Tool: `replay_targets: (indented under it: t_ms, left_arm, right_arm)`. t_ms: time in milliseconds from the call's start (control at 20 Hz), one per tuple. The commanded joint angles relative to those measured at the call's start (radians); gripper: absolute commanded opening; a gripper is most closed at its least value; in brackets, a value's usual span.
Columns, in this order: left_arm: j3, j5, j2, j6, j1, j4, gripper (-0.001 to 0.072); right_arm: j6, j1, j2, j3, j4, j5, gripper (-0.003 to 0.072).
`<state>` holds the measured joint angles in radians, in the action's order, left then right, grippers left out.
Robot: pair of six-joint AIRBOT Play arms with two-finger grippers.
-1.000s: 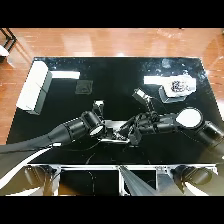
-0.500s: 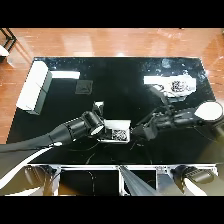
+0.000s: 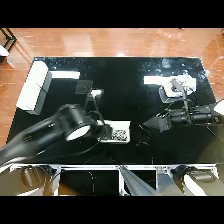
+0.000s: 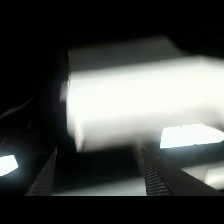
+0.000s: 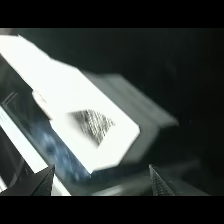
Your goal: Fold the box and place the chain.
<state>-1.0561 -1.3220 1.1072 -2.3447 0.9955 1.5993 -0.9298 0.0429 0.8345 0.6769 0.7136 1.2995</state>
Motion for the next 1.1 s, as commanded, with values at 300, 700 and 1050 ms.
replay_targets:
  t_ms: [300, 700, 1050]
  left_arm:
    - [0.348, 0.032, -0.642, 0.311, -0.468, -0.031, 0.0625]
    - [0.505, 0.114, -0.472, 0.886, -0.856, -0.456, 0.0626]
    - [0.505, 0.154, -0.417, 0.83, -0.77, -0.46, 0.0626]
  right_arm:
    - [-0.116, 0.218, 0.014, 0.035, -0.109, -0.289, 0.07]
    - [-0.393, 0.478, 0.374, 0.45, 0.391, -0.137, 0.0691]
    - [-0.178, 0.511, 0.414, 0.455, 0.38, -0.026, 0.0691]
